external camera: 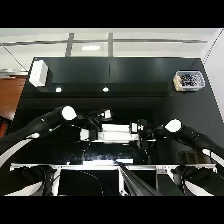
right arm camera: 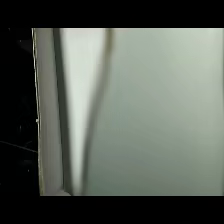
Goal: Fold the box and place the chain.
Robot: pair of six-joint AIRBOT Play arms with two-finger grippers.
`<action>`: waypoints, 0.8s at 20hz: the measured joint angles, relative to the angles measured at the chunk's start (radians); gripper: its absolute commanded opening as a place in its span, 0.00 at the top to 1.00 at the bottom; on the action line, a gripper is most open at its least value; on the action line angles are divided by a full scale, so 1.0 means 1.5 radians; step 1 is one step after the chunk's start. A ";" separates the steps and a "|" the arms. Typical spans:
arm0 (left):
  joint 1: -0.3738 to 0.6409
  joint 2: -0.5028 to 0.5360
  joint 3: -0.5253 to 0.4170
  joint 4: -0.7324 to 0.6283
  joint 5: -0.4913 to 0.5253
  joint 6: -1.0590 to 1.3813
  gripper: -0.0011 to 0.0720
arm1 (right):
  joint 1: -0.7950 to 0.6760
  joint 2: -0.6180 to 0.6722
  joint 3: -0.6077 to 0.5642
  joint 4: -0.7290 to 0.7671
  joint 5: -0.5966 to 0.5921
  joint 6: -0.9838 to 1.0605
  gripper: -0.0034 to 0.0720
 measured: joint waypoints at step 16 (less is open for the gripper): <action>0.028 0.221 -0.023 0.077 -0.237 -0.486 0.95 | -0.001 0.000 0.001 0.006 -0.002 0.002 0.24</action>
